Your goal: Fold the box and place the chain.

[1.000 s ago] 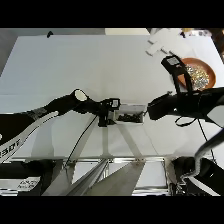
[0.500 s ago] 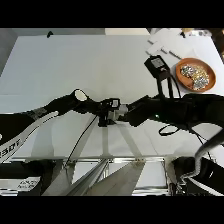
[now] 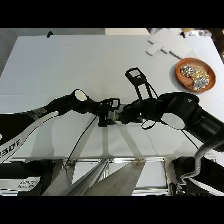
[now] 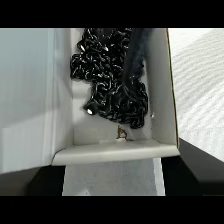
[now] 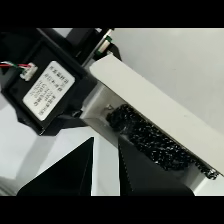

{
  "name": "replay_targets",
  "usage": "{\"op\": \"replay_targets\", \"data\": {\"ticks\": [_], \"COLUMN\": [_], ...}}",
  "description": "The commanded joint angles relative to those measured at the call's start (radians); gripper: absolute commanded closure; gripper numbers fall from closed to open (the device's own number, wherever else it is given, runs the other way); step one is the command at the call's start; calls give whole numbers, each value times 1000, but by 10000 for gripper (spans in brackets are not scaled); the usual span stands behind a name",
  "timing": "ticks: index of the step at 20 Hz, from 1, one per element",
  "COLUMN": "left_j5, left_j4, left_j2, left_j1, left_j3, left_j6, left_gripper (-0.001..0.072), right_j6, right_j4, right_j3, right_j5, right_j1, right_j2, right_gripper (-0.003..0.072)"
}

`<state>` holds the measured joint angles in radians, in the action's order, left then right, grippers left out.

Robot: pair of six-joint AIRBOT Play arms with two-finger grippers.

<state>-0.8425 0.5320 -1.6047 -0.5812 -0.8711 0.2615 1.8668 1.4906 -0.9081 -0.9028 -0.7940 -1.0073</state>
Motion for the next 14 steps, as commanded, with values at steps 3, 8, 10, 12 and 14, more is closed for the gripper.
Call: {"op": "replay_targets", "data": {"ticks": [3, 8, 10, 12, 14], "left_j5": [0, 0, 0, 0, 0], "left_j4": [0, 0, 0, 0, 0], "left_j2": [0, 0, 0, 0, 0], "left_j1": [0, 0, 0, 0, 0], "left_j3": [0, 0, 0, 0, 0], "left_j6": [0, 0, 0, 0, 0], "left_gripper": [701, 701, 701, 701, 701], "right_j6": [18, 16, 9, -43, -72], "right_j4": [40, 144, 191, 203, 203], "right_j3": [-27, -132, -135, -135, -135], "right_j5": [-14, -137, -157, -167, -167], "right_j1": [51, 238, 344, 447, 521], "right_j2": [1, 26, 19, -15, -80], "right_gripper": [508, 507, 459, 367, 344]}}
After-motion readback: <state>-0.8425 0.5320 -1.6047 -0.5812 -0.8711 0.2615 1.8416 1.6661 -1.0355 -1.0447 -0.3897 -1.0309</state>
